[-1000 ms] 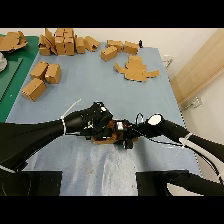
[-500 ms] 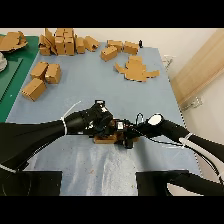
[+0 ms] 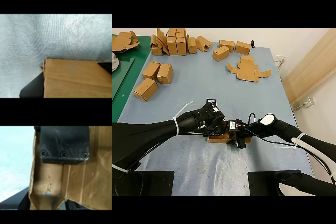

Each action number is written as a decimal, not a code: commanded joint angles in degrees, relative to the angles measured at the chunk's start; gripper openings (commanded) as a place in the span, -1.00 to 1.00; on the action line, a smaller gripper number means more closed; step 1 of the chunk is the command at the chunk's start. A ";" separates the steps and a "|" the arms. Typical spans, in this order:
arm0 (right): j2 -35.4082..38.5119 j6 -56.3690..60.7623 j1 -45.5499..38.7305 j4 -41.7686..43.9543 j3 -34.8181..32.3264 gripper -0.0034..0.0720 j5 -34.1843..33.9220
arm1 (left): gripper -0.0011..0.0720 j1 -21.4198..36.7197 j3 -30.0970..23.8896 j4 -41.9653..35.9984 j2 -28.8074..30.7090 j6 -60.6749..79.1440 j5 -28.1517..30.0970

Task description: Fold the box.

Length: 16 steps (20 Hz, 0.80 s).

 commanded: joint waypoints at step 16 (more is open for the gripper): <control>-0.04 -0.02 0.07 0.11 0.02 0.43 0.09 | 0.73 0.11 -0.02 1.40 4.83 1.64 -4.07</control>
